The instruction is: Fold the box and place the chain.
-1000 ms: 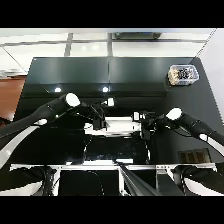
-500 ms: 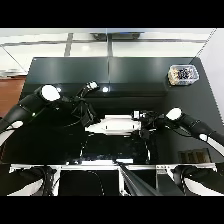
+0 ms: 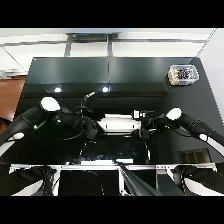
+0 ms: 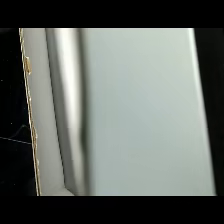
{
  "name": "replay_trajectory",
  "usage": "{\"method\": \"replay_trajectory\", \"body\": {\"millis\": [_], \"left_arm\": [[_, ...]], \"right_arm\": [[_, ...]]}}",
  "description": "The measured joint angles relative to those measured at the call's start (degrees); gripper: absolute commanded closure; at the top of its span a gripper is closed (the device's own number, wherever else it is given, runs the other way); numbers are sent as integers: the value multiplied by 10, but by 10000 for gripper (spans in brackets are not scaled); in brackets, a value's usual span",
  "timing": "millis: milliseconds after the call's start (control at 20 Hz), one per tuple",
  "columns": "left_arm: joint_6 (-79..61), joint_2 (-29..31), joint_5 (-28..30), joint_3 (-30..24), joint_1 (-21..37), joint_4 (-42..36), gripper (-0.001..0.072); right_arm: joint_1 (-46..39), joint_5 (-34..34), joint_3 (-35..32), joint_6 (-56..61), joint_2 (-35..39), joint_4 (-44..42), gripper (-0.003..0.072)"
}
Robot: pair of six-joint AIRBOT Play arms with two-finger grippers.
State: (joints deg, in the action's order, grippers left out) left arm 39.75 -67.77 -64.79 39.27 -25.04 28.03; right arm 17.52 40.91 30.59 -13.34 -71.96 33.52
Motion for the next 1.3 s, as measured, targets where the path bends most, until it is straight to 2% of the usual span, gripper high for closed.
{"method": "replay_trajectory", "body": {"millis": [100, 350, 500, 600, 750, 900, 1100, 1300], "left_arm": [[-41, 2, 58, -19, -21, -68, 685], [-84, 3, 227, -30, -58, -143, 686], [-89, -2, 290, -12, -60, -143, 686], [-62, -21, 314, 12, -61, -96, 686], [36, -67, 321, 59, -61, 35, 685], [147, -114, 292, 99, -61, 163, 685], [205, -153, 245, 123, -62, 233, 684], [223, -155, 217, 140, -58, 261, 685]], "right_arm": [[0, 1, 0, -1, 0, 0, 582], [0, 2, 0, -1, 0, 1, 582], [0, 2, 0, -1, 0, 1, 582], [0, 3, 0, -1, 0, 1, 582], [0, 3, 0, -1, 0, 2, 582], [0, 3, 0, -2, 0, 2, 582], [0, 3, 0, -3, 0, 2, 582], [0, 4, 0, -3, 0, 2, 582]]}}
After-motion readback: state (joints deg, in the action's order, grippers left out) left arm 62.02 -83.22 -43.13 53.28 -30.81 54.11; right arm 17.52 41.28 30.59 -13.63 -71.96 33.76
